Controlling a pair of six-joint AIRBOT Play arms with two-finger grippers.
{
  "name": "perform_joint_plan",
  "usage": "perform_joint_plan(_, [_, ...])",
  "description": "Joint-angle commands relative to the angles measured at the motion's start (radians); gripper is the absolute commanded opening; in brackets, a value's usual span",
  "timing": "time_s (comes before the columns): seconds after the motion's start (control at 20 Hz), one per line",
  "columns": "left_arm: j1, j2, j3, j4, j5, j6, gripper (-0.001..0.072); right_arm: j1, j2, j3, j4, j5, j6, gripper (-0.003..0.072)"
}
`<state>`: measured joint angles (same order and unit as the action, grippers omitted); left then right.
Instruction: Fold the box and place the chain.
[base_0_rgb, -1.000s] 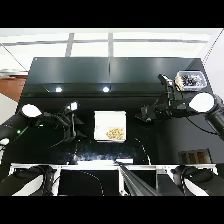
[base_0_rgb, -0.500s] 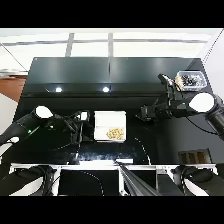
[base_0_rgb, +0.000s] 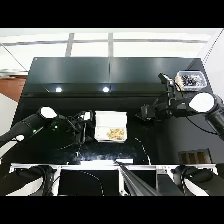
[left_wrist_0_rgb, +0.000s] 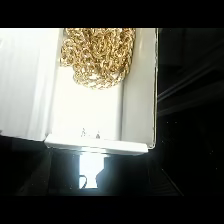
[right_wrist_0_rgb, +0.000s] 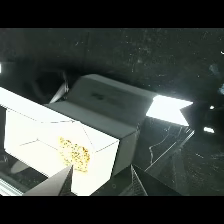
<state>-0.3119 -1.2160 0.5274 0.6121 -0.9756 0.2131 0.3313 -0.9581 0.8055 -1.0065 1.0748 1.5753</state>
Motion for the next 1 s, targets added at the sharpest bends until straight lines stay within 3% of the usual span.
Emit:
perform_joint_plan(0.0, [-0.001, -0.006, 0.000, -0.027, 0.007, 0.024, 0.0711, 0.000, 0.000, 0.000, 0.000, 0.000, 0.000, 0.0443])
perform_joint_plan(0.6, [-0.028, -0.006, 0.000, -0.035, 0.008, 0.075, 0.0711, 0.000, 0.000, 0.000, 0.000, -0.002, 0.000, 0.0443])
perform_joint_plan(0.95, [-0.055, -0.006, 0.000, -0.052, 0.064, 0.072, 0.0711, 0.000, 0.000, 0.000, 0.001, -0.002, 0.000, 0.0443])
